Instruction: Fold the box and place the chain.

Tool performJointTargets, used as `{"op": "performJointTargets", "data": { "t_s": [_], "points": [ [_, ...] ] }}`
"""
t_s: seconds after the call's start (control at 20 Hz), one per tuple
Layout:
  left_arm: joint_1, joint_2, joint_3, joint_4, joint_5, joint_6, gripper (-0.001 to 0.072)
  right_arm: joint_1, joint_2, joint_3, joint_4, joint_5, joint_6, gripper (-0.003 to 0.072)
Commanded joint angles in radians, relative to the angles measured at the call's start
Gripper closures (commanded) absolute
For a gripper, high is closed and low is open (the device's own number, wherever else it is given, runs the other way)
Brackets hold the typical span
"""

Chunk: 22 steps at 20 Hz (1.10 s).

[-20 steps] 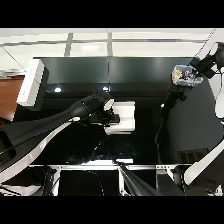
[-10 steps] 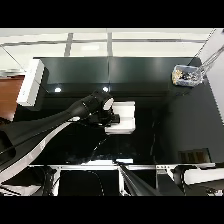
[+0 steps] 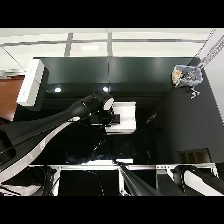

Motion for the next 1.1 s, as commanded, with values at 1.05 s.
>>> {"op": "performJointTargets", "data": {
  "t_s": [1.05],
  "points": [
    [0.001,0.000,0.000,0.000,0.001,0.000,0.0680,0.333,0.173,-0.192,0.470,0.101,-0.083,0.0677]
  ]
}}
